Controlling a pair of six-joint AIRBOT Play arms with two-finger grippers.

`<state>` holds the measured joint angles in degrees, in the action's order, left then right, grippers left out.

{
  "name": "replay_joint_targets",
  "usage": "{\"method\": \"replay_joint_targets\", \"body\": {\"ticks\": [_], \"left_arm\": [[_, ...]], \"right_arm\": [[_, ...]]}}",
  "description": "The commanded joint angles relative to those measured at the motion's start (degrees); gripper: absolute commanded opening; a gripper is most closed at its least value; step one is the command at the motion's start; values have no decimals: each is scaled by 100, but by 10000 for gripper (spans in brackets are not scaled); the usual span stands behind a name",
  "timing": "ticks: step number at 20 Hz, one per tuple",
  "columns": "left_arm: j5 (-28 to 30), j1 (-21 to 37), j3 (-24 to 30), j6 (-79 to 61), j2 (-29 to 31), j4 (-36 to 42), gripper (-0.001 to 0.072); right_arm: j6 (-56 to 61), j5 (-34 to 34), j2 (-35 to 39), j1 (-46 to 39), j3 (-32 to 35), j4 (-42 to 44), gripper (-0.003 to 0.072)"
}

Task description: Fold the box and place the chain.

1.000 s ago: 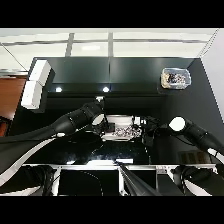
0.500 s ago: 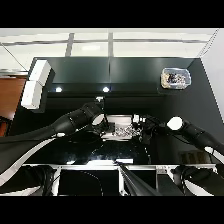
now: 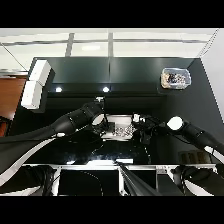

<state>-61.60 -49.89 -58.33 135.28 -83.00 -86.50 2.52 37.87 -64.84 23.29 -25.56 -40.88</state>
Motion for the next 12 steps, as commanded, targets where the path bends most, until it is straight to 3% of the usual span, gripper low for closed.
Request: {"method": "replay_joint_targets", "body": {"ticks": [1,5,8,12], "left_arm": [[-2,-4,2,-2,0,0,32],[-2,-4,2,-2,0,0,32],[-2,-4,2,-2,0,0,32],[2,-4,2,-2,0,0,32]], "right_arm": [[339,52,59,2,-4,-7,18],[1705,262,739,-199,-61,-739,17],[2656,1307,1541,-557,-457,-1202,17],[4000,2490,2129,-774,-1458,-713,17]]}}
